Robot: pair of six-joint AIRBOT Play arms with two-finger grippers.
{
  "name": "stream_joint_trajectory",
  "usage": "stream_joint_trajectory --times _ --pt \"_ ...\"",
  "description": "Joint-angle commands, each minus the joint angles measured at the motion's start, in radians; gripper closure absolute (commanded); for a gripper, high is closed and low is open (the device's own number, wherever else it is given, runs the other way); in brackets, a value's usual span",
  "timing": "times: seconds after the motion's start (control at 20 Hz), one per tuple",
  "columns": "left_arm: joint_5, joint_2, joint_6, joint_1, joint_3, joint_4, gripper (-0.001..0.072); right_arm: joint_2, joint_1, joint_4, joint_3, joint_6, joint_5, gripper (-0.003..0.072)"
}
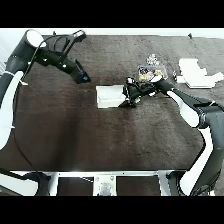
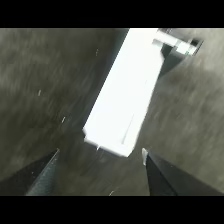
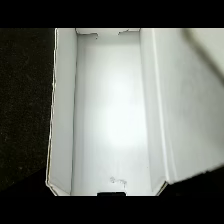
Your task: Fold the box and place the chain.
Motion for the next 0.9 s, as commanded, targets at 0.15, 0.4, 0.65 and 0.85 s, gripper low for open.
stream_joint_trajectory --times 0.15,0.4,0.65,0.85 --pt "0.075 -0.001 0.160 0.051 -0.079 -0.056 0.0104 0.000 0.001 0.000 0.000 0.000 0.000 0.0103" --pt "0.074 -0.066 0.589 0.051 -0.142 -0.111 -0.0008 0.000 0.001 0.000 0.000 0.000 0.000 0.0103" --pt "0.087 -0.141 0.712 0.049 -0.229 -0.225 -0.0009 0.000 0.001 0.000 0.000 0.000 0.000 0.0103" --pt "0.125 -0.193 0.801 0.019 -0.233 -0.241 -0.0008 0.000 0.001 0.000 0.000 0.000 0.000 0.0103"
